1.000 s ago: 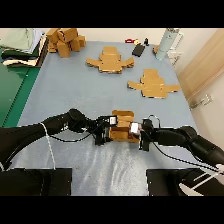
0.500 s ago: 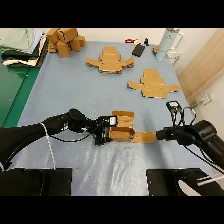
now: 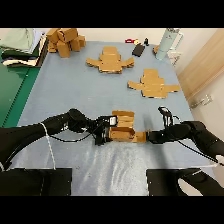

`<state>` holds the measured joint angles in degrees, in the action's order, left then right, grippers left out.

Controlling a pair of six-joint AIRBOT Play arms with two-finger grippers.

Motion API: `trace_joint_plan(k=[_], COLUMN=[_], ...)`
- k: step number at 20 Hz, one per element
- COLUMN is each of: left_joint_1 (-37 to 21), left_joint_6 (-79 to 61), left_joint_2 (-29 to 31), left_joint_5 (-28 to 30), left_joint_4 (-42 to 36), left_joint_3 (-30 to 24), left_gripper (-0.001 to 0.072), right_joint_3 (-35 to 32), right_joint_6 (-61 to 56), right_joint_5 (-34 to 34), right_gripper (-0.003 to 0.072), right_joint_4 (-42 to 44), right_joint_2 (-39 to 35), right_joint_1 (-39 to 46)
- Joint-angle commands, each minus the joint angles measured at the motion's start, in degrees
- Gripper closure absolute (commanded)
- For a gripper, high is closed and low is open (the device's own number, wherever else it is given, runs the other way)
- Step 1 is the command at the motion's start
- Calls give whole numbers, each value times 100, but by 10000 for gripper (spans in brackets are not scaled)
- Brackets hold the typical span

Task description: Fold the box.

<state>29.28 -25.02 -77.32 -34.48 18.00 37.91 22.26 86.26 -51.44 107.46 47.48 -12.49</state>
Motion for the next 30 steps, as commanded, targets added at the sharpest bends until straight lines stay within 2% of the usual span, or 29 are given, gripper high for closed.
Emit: trace_joint_plan(k=[1, 5, 13, 14, 15, 16, 21, 23, 30], left_joint_1=[-2, -2, -2, -2, -2, -2, -2, -2, -2], left_joint_6=[0, 0, 0, 0, 0, 0, 0, 0, 0], left_joint_2=[4, 4, 4, 4, 4, 4, 4, 4, 4], left_joint_5=[0, 0, 0, 0, 0, 2, 0, 0, 0], left_joint_4=[2, 2, 2, 2, 2, 2, 2, 2, 2], left_joint_3=[7, 7, 7, 7, 7, 7, 7, 7, 7], left_gripper=[167, 167, 167, 167, 167, 167, 167, 167, 167], right_joint_3=[4, -4, 4, 4, 13, 63, 376, 398, 479], right_joint_6=[382, 678, 678, 678, 678, 675, 673, 675, 673], right_joint_5=[37, 37, -2, -46, -85, -175, -262, -264, 52], right_gripper=[684, 684, 680, 622, 476, 363, 361, 271, 267], right_joint_4=[573, 962, 1200, 1213, 1235, 1239, 1370, 1593, 1834], right_joint_2=[-127, -315, -391, -426, -459, -485, -505, -498, -13], right_joint_1=[24, 22, 22, 22, 22, 22, 22, 20, -737])
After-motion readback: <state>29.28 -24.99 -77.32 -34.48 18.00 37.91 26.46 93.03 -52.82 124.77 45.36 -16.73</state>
